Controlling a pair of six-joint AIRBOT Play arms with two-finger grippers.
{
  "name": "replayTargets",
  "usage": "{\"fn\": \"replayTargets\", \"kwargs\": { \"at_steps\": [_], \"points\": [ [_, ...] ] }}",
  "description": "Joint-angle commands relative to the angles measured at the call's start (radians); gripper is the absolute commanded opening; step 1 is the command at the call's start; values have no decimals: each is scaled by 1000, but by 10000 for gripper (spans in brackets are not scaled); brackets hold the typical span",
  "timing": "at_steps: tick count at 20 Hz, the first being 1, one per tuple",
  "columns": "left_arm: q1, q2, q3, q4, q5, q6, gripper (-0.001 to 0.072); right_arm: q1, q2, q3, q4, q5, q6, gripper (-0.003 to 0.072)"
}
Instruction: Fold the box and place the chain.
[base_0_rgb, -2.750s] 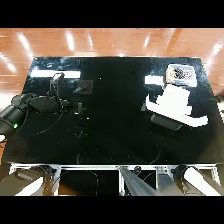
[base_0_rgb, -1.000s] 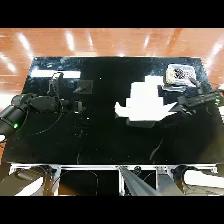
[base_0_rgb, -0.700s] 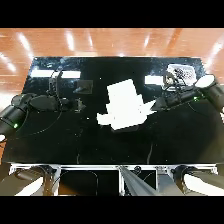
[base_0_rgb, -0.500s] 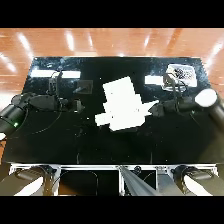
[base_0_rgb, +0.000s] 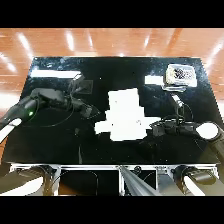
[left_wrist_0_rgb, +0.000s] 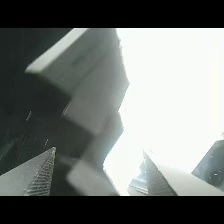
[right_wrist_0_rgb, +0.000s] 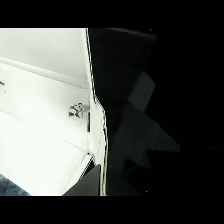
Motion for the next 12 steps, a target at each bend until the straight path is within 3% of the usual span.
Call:
{"fn": "replayTargets", "kwargs": {
  "at_steps": [1, 8, 12],
  "points": [
    [-9, -146, 113, -92, 115, 145, 622, 2, 13, -16, 8, 13, 18, 36],
    [-31, -435, 301, -172, 396, 165, 622, 2, 13, -16, 7, 14, 41, 35],
    [-52, -465, 305, -226, 372, 180, 612, 2, 13, -16, 7, 14, 45, 36]
  ]
}}
